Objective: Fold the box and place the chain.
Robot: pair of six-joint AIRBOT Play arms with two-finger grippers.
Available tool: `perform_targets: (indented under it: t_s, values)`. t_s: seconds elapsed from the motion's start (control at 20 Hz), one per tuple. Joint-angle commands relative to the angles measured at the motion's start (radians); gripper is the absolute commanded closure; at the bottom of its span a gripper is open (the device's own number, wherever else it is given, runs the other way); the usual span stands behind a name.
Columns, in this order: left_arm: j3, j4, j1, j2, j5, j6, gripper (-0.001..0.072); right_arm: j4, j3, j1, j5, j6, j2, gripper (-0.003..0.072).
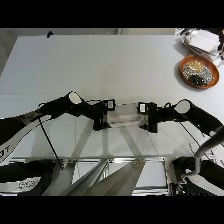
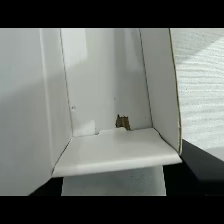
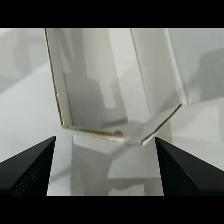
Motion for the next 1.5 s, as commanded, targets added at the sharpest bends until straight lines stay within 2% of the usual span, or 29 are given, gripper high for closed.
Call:
perform_targets:
  t_s: [0.0, 0.1, 0.35, 0.45, 0.65, 0.8, 0.9, 0.95, 1.2, 1.45]
  values:
    - [0.001, 0.000, 0.001, 0.001, 0.002, 0.000, 0.0390, -0.184, 0.000, 0.000, 0.041, 0.170, 0.084, -0.0019]
    - [0.001, 0.000, 0.001, 0.001, 0.003, 0.000, 0.0390, -0.235, 0.000, 0.000, 0.055, 0.205, 0.163, -0.0018]
    - [0.001, 0.000, 0.001, 0.001, 0.010, 0.000, 0.0390, -0.238, 0.000, 0.000, 0.051, 0.205, 0.333, -0.0016]
    - [0.001, 0.000, 0.001, 0.001, -0.021, -0.008, 0.0390, -0.237, 0.000, 0.000, 0.048, 0.205, 0.369, 0.0004]
    - [0.002, 0.007, 0.002, 0.014, -0.041, -0.029, 0.0392, -0.216, 0.000, 0.000, 0.049, 0.251, 0.380, 0.0016]
    - [0.002, 0.037, 0.002, 0.076, -0.038, -0.074, 0.0407, -0.216, 0.000, 0.000, 0.047, 0.254, 0.380, 0.0016]
    - [0.002, 0.121, 0.001, 0.125, -0.023, -0.124, 0.0612, -0.216, 0.000, 0.000, 0.047, 0.254, 0.380, 0.0016]
    - [0.002, 0.171, 0.001, 0.143, -0.023, -0.140, 0.0630, -0.211, 0.000, 0.000, 0.047, 0.254, 0.380, 0.0016]
    - [0.002, 0.300, -0.006, 0.156, -0.023, -0.252, 0.0620, -0.159, 0.000, 0.000, 0.047, 0.254, 0.380, 0.0016]
    - [0.002, 0.314, -0.026, 0.130, 0.035, -0.290, 0.0618, -0.083, 0.000, 0.000, 0.047, 0.251, 0.380, 0.0016]
